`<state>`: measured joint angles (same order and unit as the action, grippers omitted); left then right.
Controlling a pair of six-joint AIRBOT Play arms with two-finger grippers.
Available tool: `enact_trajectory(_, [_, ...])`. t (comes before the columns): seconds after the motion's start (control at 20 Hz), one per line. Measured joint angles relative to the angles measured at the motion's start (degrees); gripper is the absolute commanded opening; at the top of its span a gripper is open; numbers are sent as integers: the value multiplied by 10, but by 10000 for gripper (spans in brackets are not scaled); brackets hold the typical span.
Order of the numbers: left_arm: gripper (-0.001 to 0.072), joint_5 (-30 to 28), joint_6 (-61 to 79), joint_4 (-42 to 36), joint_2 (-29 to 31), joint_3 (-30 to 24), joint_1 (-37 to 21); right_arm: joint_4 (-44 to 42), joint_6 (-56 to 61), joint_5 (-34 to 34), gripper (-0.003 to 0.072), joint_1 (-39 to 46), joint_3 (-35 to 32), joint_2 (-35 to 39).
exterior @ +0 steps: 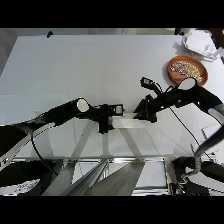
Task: Fold the box and place the chain.
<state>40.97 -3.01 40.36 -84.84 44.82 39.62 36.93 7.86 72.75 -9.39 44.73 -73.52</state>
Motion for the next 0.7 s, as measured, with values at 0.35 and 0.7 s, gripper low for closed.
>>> enact_trajectory(0.35, [270, 0, 0, 0, 0, 0, 0, 7, -30, -13, 378, -13, -17, 45])
enact_trajectory(0.7, [270, 0, 0, 0, 0, 0, 0, 48, -64, -49, 416, -39, -21, 61])
